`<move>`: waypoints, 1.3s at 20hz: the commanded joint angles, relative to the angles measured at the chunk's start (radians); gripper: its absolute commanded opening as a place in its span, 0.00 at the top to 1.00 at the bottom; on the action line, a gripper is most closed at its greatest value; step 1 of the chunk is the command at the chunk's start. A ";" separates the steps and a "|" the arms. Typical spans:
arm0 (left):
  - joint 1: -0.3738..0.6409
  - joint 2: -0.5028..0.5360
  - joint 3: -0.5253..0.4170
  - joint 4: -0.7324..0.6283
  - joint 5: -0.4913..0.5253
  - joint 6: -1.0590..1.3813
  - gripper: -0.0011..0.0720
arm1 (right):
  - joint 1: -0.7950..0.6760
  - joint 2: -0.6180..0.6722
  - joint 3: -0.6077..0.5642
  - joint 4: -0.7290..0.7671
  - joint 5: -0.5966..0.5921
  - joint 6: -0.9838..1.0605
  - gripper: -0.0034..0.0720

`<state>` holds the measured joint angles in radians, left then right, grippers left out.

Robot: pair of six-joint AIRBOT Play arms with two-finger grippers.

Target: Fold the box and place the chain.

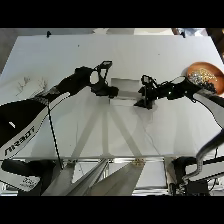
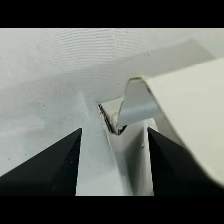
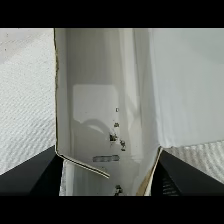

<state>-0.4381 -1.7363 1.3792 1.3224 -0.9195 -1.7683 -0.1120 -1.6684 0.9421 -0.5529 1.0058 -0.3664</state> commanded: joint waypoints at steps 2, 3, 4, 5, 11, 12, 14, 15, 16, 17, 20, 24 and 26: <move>-0.031 -0.047 0.088 0.100 -0.131 -0.097 0.39 | 0.000 0.000 0.000 0.000 0.000 -0.001 0.51; -0.039 -0.069 0.110 0.114 -0.171 -0.116 0.39 | 0.000 0.000 0.000 0.000 0.000 -0.001 0.51; -0.047 -0.084 0.121 0.114 -0.189 -0.126 0.39 | 0.000 0.000 0.000 0.000 0.000 -0.001 0.51; -0.058 -0.096 0.127 0.119 -0.195 -0.133 0.39 | 0.000 0.000 0.000 0.000 0.000 -0.001 0.51; -0.086 -0.120 0.142 0.186 -0.254 -0.283 0.61 | 0.000 0.000 0.000 0.000 0.000 -0.001 0.51; -0.086 -0.120 0.150 0.192 -0.259 -0.283 0.61 | 0.000 0.000 0.000 0.000 0.000 -0.001 0.51; -0.087 -0.120 0.166 0.206 -0.263 -0.319 0.76 | 0.000 0.000 0.000 0.000 0.000 -0.001 0.51; -0.087 -0.120 0.172 0.208 -0.263 -0.336 0.80 | 0.000 0.000 0.000 0.000 0.000 -0.001 0.51; -0.087 -0.120 0.176 0.207 -0.263 -0.354 0.82 | 0.000 0.000 0.000 0.000 0.000 -0.001 0.51; -0.087 -0.120 0.177 0.204 -0.262 -0.357 0.97 | 0.000 0.000 0.000 0.000 0.000 -0.001 0.51; -0.087 -0.120 0.177 0.208 -0.259 -0.357 0.97 | 0.000 0.000 0.000 0.000 0.000 -0.001 0.51; -0.087 -0.119 0.177 0.199 -0.255 -0.357 0.95 | 0.000 0.000 0.000 0.000 0.000 -0.001 0.51; -0.085 -0.113 0.177 0.195 -0.260 -0.357 0.55 | 0.000 0.000 0.000 0.000 0.000 -0.001 0.51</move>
<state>-0.5243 -1.8538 1.5555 1.5276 -1.1862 -2.1174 -0.1120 -1.6684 0.9417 -0.5537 1.0046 -0.3695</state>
